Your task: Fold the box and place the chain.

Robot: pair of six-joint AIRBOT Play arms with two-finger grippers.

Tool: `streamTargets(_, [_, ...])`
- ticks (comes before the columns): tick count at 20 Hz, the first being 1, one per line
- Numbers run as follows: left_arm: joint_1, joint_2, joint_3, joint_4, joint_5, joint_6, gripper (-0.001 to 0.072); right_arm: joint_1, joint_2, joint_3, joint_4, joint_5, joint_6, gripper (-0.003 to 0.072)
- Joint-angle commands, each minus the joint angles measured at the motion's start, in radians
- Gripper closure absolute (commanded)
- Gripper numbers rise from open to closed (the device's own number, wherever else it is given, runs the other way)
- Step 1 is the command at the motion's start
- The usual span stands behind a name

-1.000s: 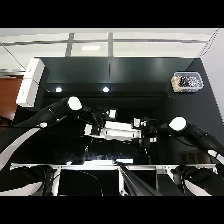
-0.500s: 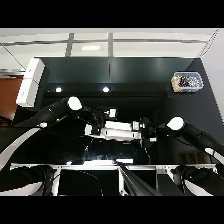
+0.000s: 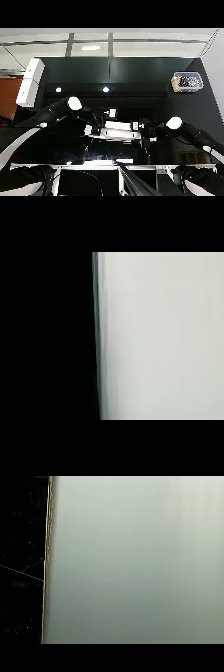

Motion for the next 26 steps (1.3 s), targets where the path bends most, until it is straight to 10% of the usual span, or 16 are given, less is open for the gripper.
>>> streamTargets(1, [0.001,0.0,0.0,0.0,0.001,0.002,0.0685,0.001,-0.003,-0.002,-0.016,0.015,0.002,0.0084])
streamTargets(6, [0.001,0.0,0.001,0.0,0.001,0.002,0.0685,0.001,-0.003,-0.002,-0.016,0.014,0.002,0.0088])
streamTargets(8, [0.001,0.003,0.001,0.0,-0.001,-0.014,0.0646,0.001,-0.003,-0.002,-0.015,0.016,0.002,0.0197])
streamTargets(12, [0.004,0.036,0.002,0.004,-0.002,-0.077,0.0074,0.001,0.0,-0.002,-0.016,0.024,0.002,0.0198])
streamTargets(26, [0.06,0.319,0.0,0.41,-0.28,-0.634,0.0096,0.003,0.016,-0.001,-0.019,0.053,-0.036,0.0198])
